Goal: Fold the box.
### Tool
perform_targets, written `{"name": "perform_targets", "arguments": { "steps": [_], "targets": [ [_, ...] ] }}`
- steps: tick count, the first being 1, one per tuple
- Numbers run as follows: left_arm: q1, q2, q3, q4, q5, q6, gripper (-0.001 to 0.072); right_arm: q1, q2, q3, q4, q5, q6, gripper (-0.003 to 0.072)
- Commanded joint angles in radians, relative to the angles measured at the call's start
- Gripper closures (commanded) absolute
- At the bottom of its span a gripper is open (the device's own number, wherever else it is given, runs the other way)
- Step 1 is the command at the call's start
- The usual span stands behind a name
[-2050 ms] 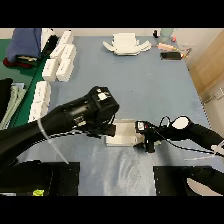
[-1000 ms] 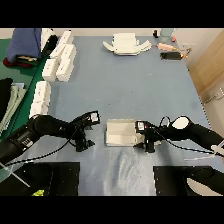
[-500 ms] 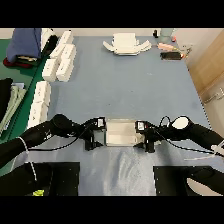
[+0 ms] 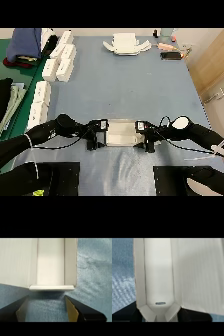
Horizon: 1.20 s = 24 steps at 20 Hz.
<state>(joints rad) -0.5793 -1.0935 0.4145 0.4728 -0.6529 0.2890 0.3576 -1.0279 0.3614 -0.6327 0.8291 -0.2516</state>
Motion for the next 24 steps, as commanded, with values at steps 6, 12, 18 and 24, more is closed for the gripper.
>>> {"name": "perform_targets", "arguments": {
  "steps": [6,12,18,24],
  "targets": [
    [-0.001,-0.004,0.025,-0.039,-0.077,0.01,0.0012,-0.001,0.001,0.001,0.0,0.0,0.0,0.0175],
    [-0.001,-0.004,0.025,-0.014,-0.08,0.009,0.0012,-0.001,0.001,0.001,0.0,0.0,0.0,0.0176],
    [-0.063,-0.049,0.025,-0.053,-0.003,-0.087,0.0013,-0.001,0.001,0.001,0.0,0.0,0.0,0.0176],
    [-0.07,-0.053,0.031,-0.047,-0.001,-0.103,0.0013,-0.001,0.001,0.001,0.0,0.0,0.0,0.0176]
  ]
}}
